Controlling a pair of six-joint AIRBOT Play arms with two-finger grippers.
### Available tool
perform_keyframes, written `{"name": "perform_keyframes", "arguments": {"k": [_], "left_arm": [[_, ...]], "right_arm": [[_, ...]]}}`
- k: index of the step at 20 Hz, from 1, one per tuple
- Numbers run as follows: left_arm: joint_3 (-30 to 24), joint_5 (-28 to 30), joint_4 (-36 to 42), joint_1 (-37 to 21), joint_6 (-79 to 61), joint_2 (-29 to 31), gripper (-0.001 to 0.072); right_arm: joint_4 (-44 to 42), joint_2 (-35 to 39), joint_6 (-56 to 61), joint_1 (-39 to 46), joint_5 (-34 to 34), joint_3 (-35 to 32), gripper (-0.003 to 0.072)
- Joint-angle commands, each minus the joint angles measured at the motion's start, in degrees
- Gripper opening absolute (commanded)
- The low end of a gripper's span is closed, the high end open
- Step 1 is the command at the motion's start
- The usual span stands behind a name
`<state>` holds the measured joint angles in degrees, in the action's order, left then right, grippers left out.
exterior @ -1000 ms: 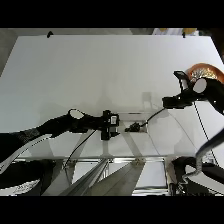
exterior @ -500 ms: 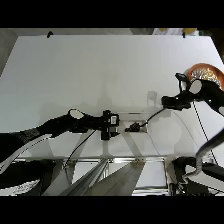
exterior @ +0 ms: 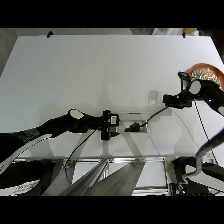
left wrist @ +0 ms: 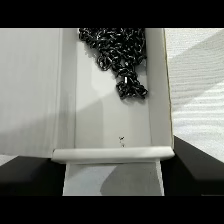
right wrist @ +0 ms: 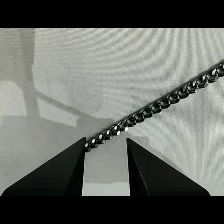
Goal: Fold the box and place the chain.
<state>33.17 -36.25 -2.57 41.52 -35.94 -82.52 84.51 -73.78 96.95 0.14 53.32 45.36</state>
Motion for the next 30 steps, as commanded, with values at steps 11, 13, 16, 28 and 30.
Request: {"name": "perform_keyframes", "arguments": {"k": [11, 13, 16, 28, 30], "left_arm": [[0.02, 0.0, 0.0, 0.02, -0.02, -0.02, 0.0148], [0.02, 0.0, 0.0, 0.02, -0.02, -0.02, 0.0148], [0.0, 0.0, 0.0, 0.02, -0.02, -0.02, 0.0148], [0.02, -0.02, 0.0, 0.02, -0.02, -0.02, 0.0148], [0.0, -0.02, 0.0, 0.02, -0.02, -0.02, 0.0148]], "right_arm": [[1.25, -3.78, 0.76, 0.04, -0.37, -0.02, 0.0258], [1.25, -4.09, 0.72, 0.04, -0.48, -0.02, 0.0138], [1.25, -3.91, -0.61, 0.04, 0.2, -0.02, 0.0027], [-2.73, 29.77, -8.96, -5.33, 10.43, -0.04, 0.0027], [-5.97, 35.71, -8.94, -8.85, 12.92, -0.04, 0.0027]]}}
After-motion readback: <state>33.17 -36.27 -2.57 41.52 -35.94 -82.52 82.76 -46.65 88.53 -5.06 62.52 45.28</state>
